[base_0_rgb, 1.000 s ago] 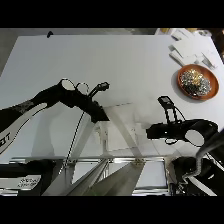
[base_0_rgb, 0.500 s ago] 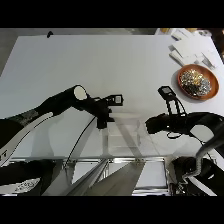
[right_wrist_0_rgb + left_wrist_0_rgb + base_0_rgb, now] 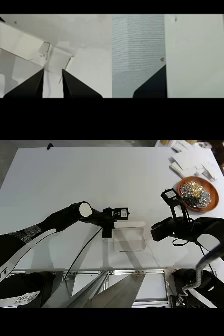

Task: Fold the box and place the chain.

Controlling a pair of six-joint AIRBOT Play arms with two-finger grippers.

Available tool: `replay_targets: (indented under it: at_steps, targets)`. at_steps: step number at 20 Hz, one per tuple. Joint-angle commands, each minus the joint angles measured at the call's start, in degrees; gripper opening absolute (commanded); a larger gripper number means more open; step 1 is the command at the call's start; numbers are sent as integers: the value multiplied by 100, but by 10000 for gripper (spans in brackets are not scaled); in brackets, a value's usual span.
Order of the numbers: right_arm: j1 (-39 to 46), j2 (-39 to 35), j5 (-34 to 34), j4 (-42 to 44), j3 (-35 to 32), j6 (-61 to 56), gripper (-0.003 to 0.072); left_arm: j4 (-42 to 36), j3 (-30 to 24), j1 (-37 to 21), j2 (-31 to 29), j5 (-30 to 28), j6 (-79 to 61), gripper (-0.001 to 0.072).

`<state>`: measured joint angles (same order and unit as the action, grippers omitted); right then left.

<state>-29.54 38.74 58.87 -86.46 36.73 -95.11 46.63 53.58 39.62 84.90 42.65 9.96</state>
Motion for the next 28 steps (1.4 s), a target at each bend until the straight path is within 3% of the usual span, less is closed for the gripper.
replay_targets:
  at_steps: [1,18,19,22,28]
  targets:
    - [-2,-2,28,-98,17,7,260,39,7,11,-4,-87,72,2]
    - [-2,-2,66,-81,17,83,257,37,7,11,-4,-61,57,10]
    - [-2,-2,81,-81,17,164,241,37,7,11,-4,-61,57,10]
    - [-4,2,50,-74,17,855,15,37,7,11,-4,-61,57,10]
    - [-2,2,455,164,17,2627,16,37,7,11,-4,-61,57,10]
